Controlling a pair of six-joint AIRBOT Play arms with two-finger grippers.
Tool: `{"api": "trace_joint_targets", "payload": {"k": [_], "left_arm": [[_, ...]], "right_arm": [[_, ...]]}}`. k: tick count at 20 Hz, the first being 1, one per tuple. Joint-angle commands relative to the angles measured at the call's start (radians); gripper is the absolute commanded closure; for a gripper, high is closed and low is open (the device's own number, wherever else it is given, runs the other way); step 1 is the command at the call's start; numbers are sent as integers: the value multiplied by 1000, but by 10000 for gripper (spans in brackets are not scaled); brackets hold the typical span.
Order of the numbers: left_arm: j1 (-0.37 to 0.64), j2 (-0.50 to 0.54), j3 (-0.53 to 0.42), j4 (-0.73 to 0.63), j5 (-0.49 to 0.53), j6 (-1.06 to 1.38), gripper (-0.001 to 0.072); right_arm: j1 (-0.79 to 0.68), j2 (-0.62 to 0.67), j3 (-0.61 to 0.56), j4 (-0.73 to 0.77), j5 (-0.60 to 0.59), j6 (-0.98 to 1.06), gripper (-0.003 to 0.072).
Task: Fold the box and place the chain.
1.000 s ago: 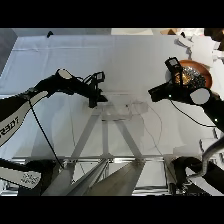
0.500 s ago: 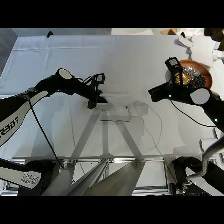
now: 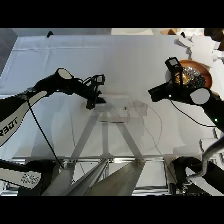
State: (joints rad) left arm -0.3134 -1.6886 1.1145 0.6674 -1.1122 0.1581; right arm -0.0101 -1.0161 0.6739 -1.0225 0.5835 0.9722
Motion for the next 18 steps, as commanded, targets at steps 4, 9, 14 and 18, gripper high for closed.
{"api": "trace_joint_targets", "payload": {"k": [4, 9, 14, 18], "left_arm": [[0, 1, 0, -1, 2, -1, 695], [0, 1, 0, -1, 1, -1, 695], [0, 1, 0, -1, 1, -1, 696], [0, 1, 0, -1, 1, -1, 696]], "right_arm": [[0, 4, 1, 71, 13, -1, 331], [0, 113, 2, 119, 182, -267, 257], [1, 238, 2, 118, 332, -564, 151], [0, 237, 1, 67, 449, -812, 151]]}}
